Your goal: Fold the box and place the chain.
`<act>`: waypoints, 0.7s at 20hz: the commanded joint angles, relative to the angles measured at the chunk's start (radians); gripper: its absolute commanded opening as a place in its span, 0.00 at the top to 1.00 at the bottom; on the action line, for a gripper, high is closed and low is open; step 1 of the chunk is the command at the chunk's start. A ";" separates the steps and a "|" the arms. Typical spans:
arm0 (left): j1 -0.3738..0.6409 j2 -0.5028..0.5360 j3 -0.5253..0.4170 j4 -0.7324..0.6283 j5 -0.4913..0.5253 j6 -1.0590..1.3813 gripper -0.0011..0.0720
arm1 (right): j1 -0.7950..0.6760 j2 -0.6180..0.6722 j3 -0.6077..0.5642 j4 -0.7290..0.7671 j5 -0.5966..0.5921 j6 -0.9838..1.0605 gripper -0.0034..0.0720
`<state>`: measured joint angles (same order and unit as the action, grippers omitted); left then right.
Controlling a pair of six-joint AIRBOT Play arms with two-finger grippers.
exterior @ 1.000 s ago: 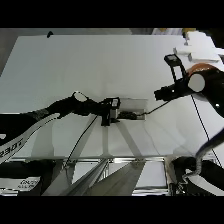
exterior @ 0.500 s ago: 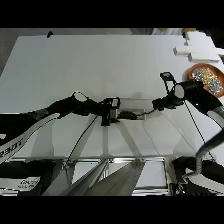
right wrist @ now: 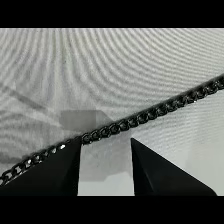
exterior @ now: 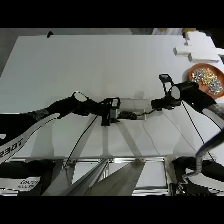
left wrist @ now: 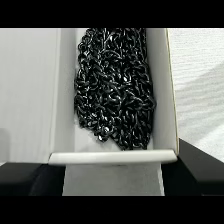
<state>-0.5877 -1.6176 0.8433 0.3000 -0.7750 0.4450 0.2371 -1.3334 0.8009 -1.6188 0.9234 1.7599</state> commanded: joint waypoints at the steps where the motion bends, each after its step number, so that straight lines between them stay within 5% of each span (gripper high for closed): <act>1: 0.000 0.000 0.000 0.000 0.000 0.000 0.93 | 0.000 -0.028 0.000 0.002 -0.009 0.024 0.59; 4: 0.000 0.000 0.000 0.000 0.000 0.000 0.93 | 0.001 -0.030 0.000 0.000 0.016 0.003 0.93; 14: 0.000 0.000 0.000 0.000 0.000 0.000 0.93 | 0.001 0.280 0.000 0.011 0.111 -0.116 0.94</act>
<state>-0.5877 -1.6176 0.8433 0.3000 -0.7750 0.4450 0.2371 -1.1549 0.7994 -1.6348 0.9916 1.6917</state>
